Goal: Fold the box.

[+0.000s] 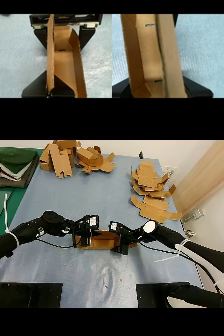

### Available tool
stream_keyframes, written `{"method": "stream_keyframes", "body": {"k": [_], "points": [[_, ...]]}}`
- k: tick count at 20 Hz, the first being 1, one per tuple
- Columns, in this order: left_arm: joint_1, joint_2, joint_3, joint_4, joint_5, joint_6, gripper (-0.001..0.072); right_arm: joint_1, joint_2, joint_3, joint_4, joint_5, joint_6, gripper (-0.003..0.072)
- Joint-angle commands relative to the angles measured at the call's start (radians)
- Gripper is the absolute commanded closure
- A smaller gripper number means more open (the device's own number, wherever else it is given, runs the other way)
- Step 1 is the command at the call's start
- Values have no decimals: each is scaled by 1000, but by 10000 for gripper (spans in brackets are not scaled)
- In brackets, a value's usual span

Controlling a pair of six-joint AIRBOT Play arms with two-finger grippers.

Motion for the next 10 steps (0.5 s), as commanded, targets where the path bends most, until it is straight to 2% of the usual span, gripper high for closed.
{"method": "stream_keyframes", "body": {"k": [1,10], "points": [[0,0,1,0,0,0,694,1,-14,1,-1,-3,0,-20],[0,0,1,0,-1,0,694,1,-26,1,0,-40,0,-20]]}}
